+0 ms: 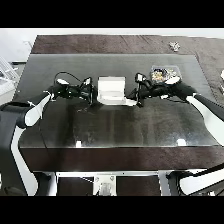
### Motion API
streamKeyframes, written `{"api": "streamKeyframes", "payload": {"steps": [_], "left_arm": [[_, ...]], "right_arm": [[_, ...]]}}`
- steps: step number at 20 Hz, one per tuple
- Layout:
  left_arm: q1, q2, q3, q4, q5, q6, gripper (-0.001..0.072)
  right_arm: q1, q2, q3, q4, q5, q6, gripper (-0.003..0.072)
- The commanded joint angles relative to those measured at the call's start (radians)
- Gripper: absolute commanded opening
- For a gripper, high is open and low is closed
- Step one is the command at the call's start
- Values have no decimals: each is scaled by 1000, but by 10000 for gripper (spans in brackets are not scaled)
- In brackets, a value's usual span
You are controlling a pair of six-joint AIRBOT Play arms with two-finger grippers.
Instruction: Fold the box and place the chain.
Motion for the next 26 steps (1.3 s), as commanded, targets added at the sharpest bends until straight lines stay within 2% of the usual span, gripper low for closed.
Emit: {"api": "streamKeyframes", "payload": {"steps": [1,5,8,12,15,20,26], "left_arm": [[1,0,0,0,0,2,542],[1,0,0,0,1,2,543],[1,0,0,0,1,2,542],[1,0,0,0,2,2,542],[1,0,0,0,5,2,542],[1,0,0,0,5,2,542],[1,0,0,0,5,2,542]], "right_arm": [[-32,80,1,-3,19,161,4],[-66,150,1,-26,-44,636,3],[-114,140,2,-164,-44,979,2],[-179,110,1,-254,-43,1236,1],[-187,63,1,-268,-21,1333,1],[-142,-14,0,-248,-10,1357,1],[46,-50,26,-212,1,1354,2]]}}
